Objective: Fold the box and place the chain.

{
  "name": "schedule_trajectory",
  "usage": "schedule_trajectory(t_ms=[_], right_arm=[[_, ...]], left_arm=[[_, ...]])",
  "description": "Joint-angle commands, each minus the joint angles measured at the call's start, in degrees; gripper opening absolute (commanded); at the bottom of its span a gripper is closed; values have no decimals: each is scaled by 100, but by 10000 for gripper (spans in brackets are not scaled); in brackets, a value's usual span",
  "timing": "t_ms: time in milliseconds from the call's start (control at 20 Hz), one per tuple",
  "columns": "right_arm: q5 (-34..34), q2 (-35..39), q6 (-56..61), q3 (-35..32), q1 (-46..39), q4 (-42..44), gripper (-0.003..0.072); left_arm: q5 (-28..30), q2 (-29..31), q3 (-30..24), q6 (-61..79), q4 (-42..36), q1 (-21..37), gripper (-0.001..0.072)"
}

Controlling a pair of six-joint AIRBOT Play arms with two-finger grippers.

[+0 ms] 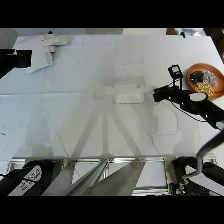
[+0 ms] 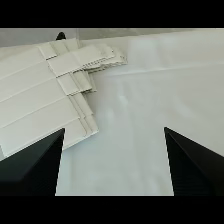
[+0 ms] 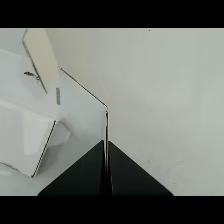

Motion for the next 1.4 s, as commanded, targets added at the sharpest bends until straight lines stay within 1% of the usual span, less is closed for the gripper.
schedule_trajectory(t_ms=[0, 200, 1100, 1250, 1350], right_arm=[[131, -4, -50, -122, 0, 341, 12], [136, -4, -50, -315, 0, 361, 12], [160, -2, -48, -313, 0, 361, 14], [160, -2, -48, -313, 0, 361, 14], [160, -2, -48, -313, 0, 361, 14]], left_arm=[[2, 2, 4, 2, 0, 7, 696], [0, 2, 4, 2, 0, 7, 696], [0, 2, 4, -2, -4, 7, 696], [-11, 2, 2, -7, -243, 2, 696], [-282, 4, 2, -413, -754, 4, 697]])
